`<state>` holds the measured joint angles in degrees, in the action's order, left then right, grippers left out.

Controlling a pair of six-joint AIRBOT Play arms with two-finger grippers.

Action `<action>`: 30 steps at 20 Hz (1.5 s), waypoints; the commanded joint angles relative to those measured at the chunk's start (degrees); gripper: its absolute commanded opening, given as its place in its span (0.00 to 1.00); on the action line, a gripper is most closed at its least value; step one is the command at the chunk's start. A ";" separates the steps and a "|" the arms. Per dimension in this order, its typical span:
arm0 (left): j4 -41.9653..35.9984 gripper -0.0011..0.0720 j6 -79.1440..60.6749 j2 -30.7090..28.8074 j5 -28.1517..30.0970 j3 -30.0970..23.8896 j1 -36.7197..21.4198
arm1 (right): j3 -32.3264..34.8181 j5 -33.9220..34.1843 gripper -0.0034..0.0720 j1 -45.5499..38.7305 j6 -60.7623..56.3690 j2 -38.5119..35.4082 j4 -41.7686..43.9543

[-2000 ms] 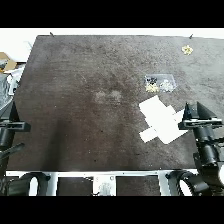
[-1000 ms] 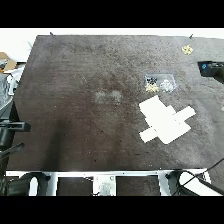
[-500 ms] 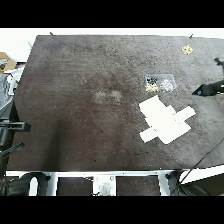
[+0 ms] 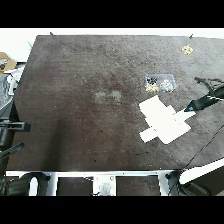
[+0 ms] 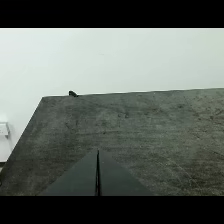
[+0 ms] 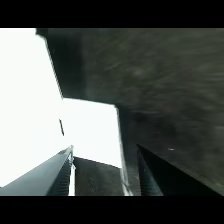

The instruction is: Fold the box and place the chain.

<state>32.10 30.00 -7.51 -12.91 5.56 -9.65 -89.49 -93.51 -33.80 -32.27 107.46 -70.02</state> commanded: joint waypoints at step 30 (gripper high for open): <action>-0.63 0.03 0.00 -0.04 -1.31 0.02 0.00 | 40.89 44.28 0.04 37.86 6.43 -20.52 61.64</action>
